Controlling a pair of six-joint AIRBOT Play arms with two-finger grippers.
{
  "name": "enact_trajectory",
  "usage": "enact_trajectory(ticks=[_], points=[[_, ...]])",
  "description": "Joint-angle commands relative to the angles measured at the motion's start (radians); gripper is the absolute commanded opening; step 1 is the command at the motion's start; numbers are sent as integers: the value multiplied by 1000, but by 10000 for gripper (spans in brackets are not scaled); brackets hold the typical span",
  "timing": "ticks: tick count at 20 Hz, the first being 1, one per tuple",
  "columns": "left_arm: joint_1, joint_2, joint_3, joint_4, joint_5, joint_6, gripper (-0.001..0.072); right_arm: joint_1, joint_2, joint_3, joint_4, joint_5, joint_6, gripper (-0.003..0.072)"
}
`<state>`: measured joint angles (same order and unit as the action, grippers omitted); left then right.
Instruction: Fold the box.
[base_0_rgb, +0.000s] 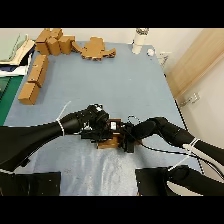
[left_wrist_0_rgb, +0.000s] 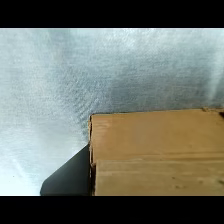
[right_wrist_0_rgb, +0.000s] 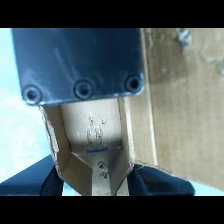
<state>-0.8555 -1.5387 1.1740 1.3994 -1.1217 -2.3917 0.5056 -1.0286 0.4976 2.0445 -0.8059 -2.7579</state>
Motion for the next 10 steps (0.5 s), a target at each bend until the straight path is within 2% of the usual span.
enact_trajectory(ticks=[1, 4, 5, 6, 7, 10], points=[[-5, -2, 0, 0, 44, -6, 13, 1, 0, 0, 1, 4, -3, 449], [-5, -2, 0, -2, 33, -2, 15, 0, 0, 0, 1, 4, -3, 449], [-5, -2, 0, -4, 28, -2, 102, 1, 0, 0, 1, 4, -3, 449], [-5, -1, 0, -5, 24, -2, 437, 0, 0, 0, 1, 4, -3, 449], [-5, -1, 1, -5, 16, -5, 654, 0, 0, 0, 1, 4, -3, 449], [-3, -1, 1, -9, -13, -6, 646, 0, 0, 0, 1, 4, -3, 449]])
